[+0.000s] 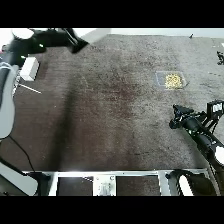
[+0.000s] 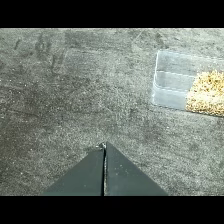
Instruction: Fold the box and place the chain.
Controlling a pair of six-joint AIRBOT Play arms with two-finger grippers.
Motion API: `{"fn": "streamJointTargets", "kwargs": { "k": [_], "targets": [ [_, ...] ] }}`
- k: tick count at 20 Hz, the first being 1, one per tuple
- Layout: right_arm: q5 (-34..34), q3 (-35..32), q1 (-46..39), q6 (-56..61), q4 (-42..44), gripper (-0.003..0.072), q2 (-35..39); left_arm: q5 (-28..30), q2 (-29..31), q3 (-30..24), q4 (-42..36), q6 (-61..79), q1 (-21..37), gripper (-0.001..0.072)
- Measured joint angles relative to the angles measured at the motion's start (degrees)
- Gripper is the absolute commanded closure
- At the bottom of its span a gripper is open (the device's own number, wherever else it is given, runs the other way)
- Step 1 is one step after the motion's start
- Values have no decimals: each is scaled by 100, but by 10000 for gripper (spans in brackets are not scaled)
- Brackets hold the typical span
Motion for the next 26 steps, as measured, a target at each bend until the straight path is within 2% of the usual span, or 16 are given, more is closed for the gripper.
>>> {"fn": "streamJointTargets", "kwargs": {
  "k": [2,5,9,13,18,21,26],
  "targets": [
    [0,0,0,0,0,674,0,190,319,-94,461,-595,225,704],
    [0,0,0,0,0,674,0,566,938,-654,861,-1202,636,704],
    [0,0,0,0,0,674,0,1121,1941,-2068,1064,-1528,1255,704],
    [0,0,0,-2,0,674,0,1644,3023,-3840,1126,-1679,2068,704],
    [0,0,0,0,0,674,0,1928,4207,-5995,1147,-1735,3346,704],
    [0,0,0,0,0,674,0,1932,4597,-6920,1143,-1558,4019,703],
    [-2,0,0,0,0,674,0,2013,4791,-7746,1064,-1005,4433,701]
  ]
}}
